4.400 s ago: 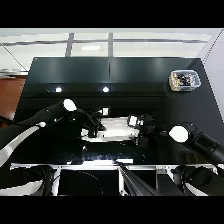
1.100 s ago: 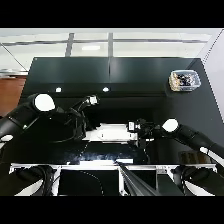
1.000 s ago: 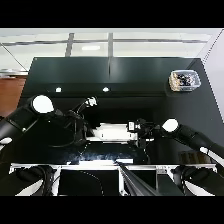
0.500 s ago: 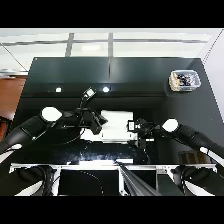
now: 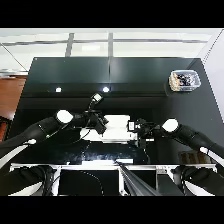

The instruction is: Fold the box and place the chain.

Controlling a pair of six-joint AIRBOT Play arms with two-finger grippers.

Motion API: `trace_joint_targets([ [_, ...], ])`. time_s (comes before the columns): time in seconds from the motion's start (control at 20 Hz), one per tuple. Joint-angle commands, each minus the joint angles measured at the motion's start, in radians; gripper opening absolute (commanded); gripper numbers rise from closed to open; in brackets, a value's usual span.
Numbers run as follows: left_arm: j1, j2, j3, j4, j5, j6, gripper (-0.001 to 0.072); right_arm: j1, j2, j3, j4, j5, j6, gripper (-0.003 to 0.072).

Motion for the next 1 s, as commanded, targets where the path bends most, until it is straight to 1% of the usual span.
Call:
trace_joint_targets([
  [0.0,0.019,0.049,0.0,0.115,-0.007,-0.003,0.0026,0.0,0.0,0.0,0.0,0.0,0.001,0.0571],
  [0.15,0.099,0.201,0.0,0.201,-0.02,-0.003,0.0027,0.0,0.0,0.0,0.0,0.0,0.001,0.0571],
  [0.2,0.134,0.251,0.0,0.203,-0.044,-0.003,0.0028,0.0,0.0,0.0,0.0,0.0,0.001,0.0571],
  [0.25,0.177,0.299,0.0,0.203,-0.09,-0.003,0.0028,0.0,0.0,0.0,0.0,0.0,0.001,0.0571],
  [0.35,0.266,0.358,-0.001,0.202,-0.243,-0.003,0.0028,0.0,0.0,0.0,0.0,0.0,0.001,0.0571],
  [0.45,0.343,0.361,-0.003,0.211,-0.455,-0.002,0.0028,0.0,0.0,0.0,0.0,0.0,0.001,0.0572],
  [0.5,0.372,0.352,-0.008,0.223,-0.534,-0.002,0.003,0.0,0.0,0.0,0.0,0.0,0.001,0.0571],
  [0.55,0.386,0.345,-0.02,0.23,-0.567,-0.001,0.0151,0.0,0.0,0.0,0.0,0.0,0.001,0.0571],
  [0.6,0.388,0.341,-0.04,0.232,-0.562,0.008,0.0546,0.0,0.0,0.0,0.0,0.0,0.001,0.0572],
  [0.65,0.38,0.34,-0.061,0.231,-0.543,0.075,0.0704,0.0,0.0,0.0,0.0,0.0,0.0,0.0572],
  [0.75,0.349,0.339,-0.111,0.248,-0.529,0.352,0.0704,0.0,0.0,0.0,0.0,0.0,0.0,0.0572],
  [0.8,0.32,0.336,-0.128,0.267,-0.498,0.411,0.0687,0.0,0.0,0.0,0.0,0.0,0.0,0.0571],
  [0.9,0.256,0.315,-0.142,0.313,-0.399,0.426,0.0688,0.0,0.0,0.0,0.0,-0.001,0.0,0.0571],
  [0.95,0.228,0.297,-0.143,0.313,-0.345,0.439,0.0688,0.0,0.0,0.0,0.0,0.0,0.0,0.0571],
])
